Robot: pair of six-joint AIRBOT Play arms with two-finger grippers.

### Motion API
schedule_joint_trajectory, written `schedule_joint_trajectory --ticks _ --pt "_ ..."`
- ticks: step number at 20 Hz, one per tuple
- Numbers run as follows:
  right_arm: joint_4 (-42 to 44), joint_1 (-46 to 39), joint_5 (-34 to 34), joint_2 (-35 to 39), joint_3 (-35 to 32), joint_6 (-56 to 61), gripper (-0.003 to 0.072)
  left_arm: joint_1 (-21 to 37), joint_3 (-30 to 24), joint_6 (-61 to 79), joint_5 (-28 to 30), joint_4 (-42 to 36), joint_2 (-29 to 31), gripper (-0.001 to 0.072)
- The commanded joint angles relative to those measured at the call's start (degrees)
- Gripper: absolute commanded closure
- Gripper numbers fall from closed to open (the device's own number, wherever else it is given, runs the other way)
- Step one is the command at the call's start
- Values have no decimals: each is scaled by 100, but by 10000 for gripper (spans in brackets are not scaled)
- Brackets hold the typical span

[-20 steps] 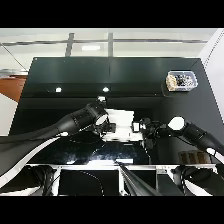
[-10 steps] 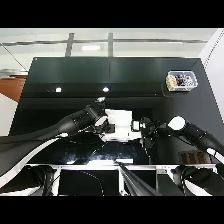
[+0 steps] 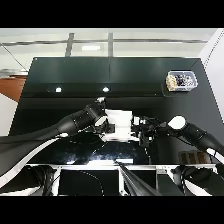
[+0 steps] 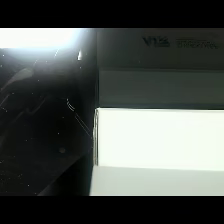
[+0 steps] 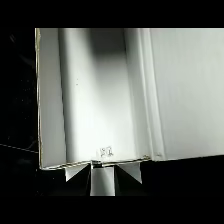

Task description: Fold the box and place the chain.

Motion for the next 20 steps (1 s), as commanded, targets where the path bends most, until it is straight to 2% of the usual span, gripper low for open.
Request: schedule_joint_trajectory --ticks 1,7,13,14,15,16,18,19,20 --pt "114 155 -9 0 4 177 520 -4 -2 2 24 -24 -2 682" --pt "509 734 -940 -17 2 199 519 -4 -2 0 26 -50 -2 682" --pt "479 732 -953 -17 2 260 517 -4 -2 0 24 -50 -2 683" --pt "479 732 -953 -17 2 280 482 -4 -2 0 26 -50 -2 683" --pt "472 732 -955 -17 2 304 298 -4 -2 0 26 -50 -2 682" --pt "455 732 -957 -17 2 304 263 -4 -2 0 26 -50 -2 682" --pt "442 732 -953 -17 2 304 438 -4 -2 2 26 -50 -2 683" --pt "446 732 -953 -17 2 304 446 -4 -2 0 26 -50 -2 682" --pt "446 732 -957 -17 2 306 393 -4 -2 0 26 -50 -2 682"
